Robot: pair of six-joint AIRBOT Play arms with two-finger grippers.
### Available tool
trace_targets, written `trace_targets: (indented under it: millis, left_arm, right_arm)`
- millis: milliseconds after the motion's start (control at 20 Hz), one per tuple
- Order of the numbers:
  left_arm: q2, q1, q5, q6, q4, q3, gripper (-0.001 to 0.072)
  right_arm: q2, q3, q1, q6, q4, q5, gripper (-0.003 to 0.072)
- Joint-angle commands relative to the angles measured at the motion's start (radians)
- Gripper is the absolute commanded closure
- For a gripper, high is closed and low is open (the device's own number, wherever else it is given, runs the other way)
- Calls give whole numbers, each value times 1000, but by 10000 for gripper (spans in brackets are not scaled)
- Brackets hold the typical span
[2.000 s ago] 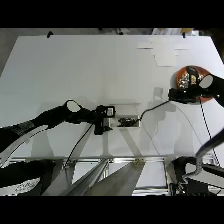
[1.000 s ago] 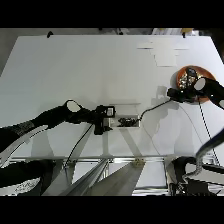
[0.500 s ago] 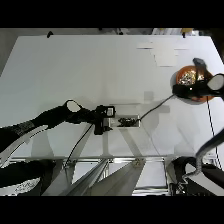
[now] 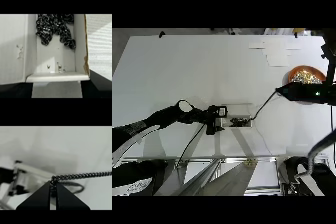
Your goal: Fold the box and place the chain.
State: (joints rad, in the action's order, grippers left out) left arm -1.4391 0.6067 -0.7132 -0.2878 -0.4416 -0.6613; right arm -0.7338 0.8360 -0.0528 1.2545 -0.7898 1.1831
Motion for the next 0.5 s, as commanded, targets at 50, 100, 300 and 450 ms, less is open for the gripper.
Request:
trace_targets:
  millis: [50,100,300,450]
  left_arm:
    - [1,0,-2,0,0,0,499]
    - [1,0,-2,0,0,0,499]
    - [1,-1,-2,0,0,0,499]
    - [1,0,-2,0,0,0,499]
  right_arm:
    - [56,1,138,-45,125,34,669]
    - [64,1,170,-53,134,24,669]
    - [82,1,274,-100,207,-43,669]
    - [82,1,317,-122,257,-68,670]
